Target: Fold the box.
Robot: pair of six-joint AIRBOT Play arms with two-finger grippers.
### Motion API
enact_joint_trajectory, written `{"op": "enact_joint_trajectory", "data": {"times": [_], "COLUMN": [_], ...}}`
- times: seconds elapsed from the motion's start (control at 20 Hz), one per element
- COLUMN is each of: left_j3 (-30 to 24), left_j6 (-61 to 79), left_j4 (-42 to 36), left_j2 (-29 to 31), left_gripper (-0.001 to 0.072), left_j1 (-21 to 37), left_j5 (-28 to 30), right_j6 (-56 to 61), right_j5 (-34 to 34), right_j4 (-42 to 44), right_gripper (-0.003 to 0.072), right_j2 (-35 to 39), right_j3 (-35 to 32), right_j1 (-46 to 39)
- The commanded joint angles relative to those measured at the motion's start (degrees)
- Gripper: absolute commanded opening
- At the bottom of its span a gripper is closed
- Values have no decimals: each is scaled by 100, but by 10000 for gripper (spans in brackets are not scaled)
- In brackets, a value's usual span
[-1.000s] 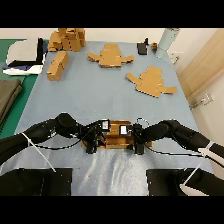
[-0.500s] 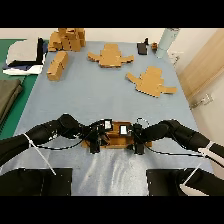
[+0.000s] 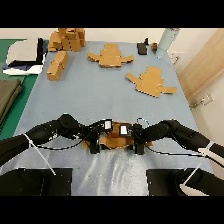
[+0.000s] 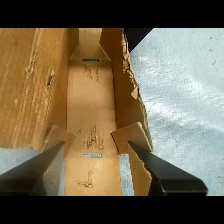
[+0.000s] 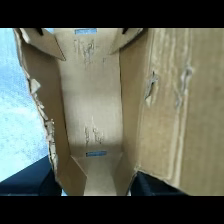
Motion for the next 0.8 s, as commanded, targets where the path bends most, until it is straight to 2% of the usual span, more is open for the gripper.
{"op": "enact_joint_trajectory", "data": {"times": [0.0, 0.05, 0.1, 0.2, 0.35, 0.6, 0.65, 0.75], "left_j3": [2, 11, 22, 39, 48, 48, 48, 46], "left_j6": [-413, -597, -892, -1954, -4225, -8417, -9200, -9792], "left_j4": [22, 225, 520, 1176, 2527, 5215, 5569, 5582], "left_j2": [37, 96, 190, 413, 992, 2015, 2116, 2149], "left_gripper": [400, 40, 17, 17, 17, 16, 15, 15], "left_j1": [9, 9, 7, 9, 9, 118, 293, 769], "left_j5": [-17, -15, -4, 90, -92, -920, -1193, -1676], "right_j6": [4, 4, 4, 4, 4, 4, 4, 4], "right_j5": [7, 4, 7, 7, 7, 7, 4, 7], "right_j4": [7, 4, 4, 4, 7, 4, 4, 7], "right_gripper": [530, 530, 530, 530, 530, 530, 530, 530], "right_j2": [-2, -2, -2, -2, -2, -2, -2, -2], "right_j3": [2, 2, 2, 2, 2, 2, 2, 2], "right_j1": [-2, -2, -2, -2, -2, -2, -2, -2]}}
